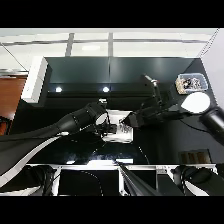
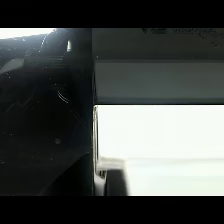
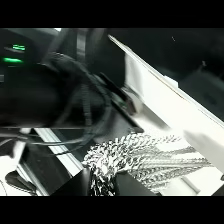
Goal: Fold the box and place the chain.
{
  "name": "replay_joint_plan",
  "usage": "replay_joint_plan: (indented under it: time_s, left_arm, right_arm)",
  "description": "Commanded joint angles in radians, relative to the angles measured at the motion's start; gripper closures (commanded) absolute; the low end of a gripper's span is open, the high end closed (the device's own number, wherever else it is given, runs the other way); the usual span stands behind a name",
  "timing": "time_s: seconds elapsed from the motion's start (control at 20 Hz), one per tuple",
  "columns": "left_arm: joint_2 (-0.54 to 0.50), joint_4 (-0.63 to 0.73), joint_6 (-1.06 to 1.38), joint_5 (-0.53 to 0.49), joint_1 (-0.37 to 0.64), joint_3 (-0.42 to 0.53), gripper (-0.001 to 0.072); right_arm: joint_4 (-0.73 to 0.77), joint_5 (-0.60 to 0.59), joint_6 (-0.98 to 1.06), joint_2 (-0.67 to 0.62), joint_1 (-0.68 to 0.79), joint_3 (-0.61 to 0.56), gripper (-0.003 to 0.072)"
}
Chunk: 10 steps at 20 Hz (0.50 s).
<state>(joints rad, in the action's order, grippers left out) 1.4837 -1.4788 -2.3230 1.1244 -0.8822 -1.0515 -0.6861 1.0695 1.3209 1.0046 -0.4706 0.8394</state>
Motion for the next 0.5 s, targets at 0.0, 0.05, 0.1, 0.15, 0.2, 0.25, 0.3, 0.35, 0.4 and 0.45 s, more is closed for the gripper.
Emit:
replay_joint_plan:
  time_s: [0.0,0.05,0.1,0.15,0.2,0.25,0.3,0.35,0.4,0.45]
  left_arm:
    - [0.0,-0.001,0.0,-0.007,0.0,0.0,0.0685]
    - [0.0,-0.001,0.0,-0.012,0.0,0.0,0.0685]
    - [0.0,-0.001,0.0,-0.014,0.0,0.0,0.0685]
    - [0.0,-0.001,0.0,-0.016,0.0,0.0,0.0685]
    - [0.0,0.0,0.0,-0.016,0.0,0.0,0.0685]
    - [0.0,-0.001,0.0,-0.017,0.0,0.0,0.0685]
    - [0.0,-0.001,0.0,-0.017,0.0,0.0,0.0685]
    - [0.0,-0.001,0.0,-0.017,0.0,0.0,0.0685]
    - [0.0,-0.001,0.0,-0.017,0.001,0.0,0.0685]
    - [0.0,-0.001,0.0,-0.018,0.0,0.0,0.0685]
  right_arm:
    - [-0.01,-0.029,0.011,0.072,-0.031,-0.02,0.0681]
    - [-0.023,-0.031,0.027,0.085,-0.03,-0.02,0.068]
    - [-0.063,-0.031,0.056,0.086,-0.026,-0.02,0.0673]
    - [-0.106,-0.017,0.079,0.082,-0.015,-0.02,0.067]
    - [-0.123,0.012,0.082,0.078,-0.002,-0.02,0.0529]
    - [-0.127,0.054,0.082,0.076,0.017,-0.019,0.0434]
    - [-0.13,0.098,0.077,0.069,0.039,-0.019,0.0424]
    - [-0.138,0.128,0.077,0.053,0.06,-0.019,0.0423]
    - [-0.143,0.15,0.069,0.029,0.087,-0.019,0.0423]
    - [-0.147,0.162,0.069,0.0,0.119,-0.019,0.0424]
